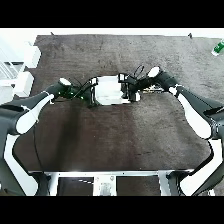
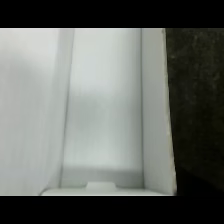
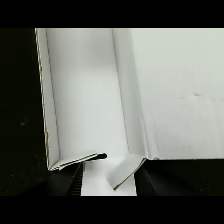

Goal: Fold the box and place the chain.

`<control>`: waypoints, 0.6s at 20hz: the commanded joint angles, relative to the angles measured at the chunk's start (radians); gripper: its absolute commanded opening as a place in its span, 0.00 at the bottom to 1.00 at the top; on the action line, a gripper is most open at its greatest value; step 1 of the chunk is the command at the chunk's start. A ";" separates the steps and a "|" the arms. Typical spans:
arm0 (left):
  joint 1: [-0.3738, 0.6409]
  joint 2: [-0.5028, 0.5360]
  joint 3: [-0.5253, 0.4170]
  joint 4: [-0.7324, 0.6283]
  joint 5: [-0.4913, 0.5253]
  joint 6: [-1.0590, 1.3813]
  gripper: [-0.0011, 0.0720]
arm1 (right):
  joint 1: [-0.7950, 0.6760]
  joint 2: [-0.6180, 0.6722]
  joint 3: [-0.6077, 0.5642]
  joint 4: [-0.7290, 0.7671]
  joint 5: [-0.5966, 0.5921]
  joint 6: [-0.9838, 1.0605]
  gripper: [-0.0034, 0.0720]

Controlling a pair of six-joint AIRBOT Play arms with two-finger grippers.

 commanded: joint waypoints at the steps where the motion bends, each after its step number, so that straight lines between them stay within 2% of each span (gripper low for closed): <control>1: 0.000 0.000 0.000 -0.001 0.001 0.000 0.65 | -0.007 0.001 0.000 -0.101 0.006 0.047 0.65; 6: 0.000 0.000 0.000 -0.001 0.001 0.000 0.65 | -0.012 0.001 0.000 -0.100 0.007 0.049 0.63; 9: 0.000 0.000 0.000 -0.001 0.001 0.000 0.65 | -0.013 0.001 0.000 -0.089 0.007 0.048 0.53; 12: 0.000 0.000 0.000 -0.001 0.001 0.000 0.65 | -0.013 0.001 0.000 -0.033 0.008 0.047 0.51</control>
